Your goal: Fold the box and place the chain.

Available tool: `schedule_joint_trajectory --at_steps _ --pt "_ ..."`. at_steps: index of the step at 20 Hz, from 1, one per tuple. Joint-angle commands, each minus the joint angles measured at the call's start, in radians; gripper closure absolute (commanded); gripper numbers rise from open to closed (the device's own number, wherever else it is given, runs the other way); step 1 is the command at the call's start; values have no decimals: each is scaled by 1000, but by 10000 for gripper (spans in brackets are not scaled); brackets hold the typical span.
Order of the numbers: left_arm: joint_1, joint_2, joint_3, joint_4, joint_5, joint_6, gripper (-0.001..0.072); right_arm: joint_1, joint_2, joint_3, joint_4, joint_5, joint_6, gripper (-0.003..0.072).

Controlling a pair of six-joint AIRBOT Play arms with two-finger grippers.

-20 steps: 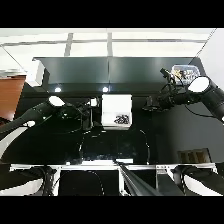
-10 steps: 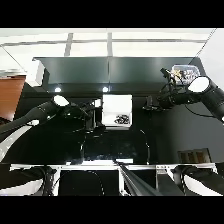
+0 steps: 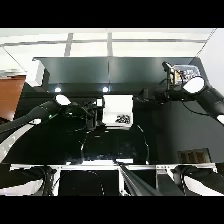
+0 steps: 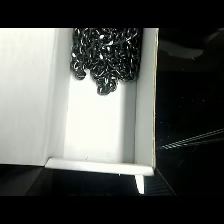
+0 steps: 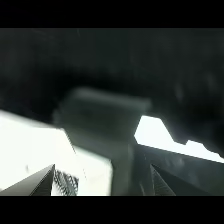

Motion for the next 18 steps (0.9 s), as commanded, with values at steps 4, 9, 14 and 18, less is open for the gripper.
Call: schedule_joint_trajectory --at_steps 4,9,14,18 --pt "0 -1 1 2 1 -1 251 99 -177 14 172 -181 -113 -34" --pt "0 -1 1 2 1 -1 251 119 -171 93 153 39 -617 -34" --pt "0 -1 1 2 1 -1 250 136 -175 173 69 272 -848 -34" --pt "0 -1 1 2 1 -1 250 191 -185 159 -10 306 -922 -34"
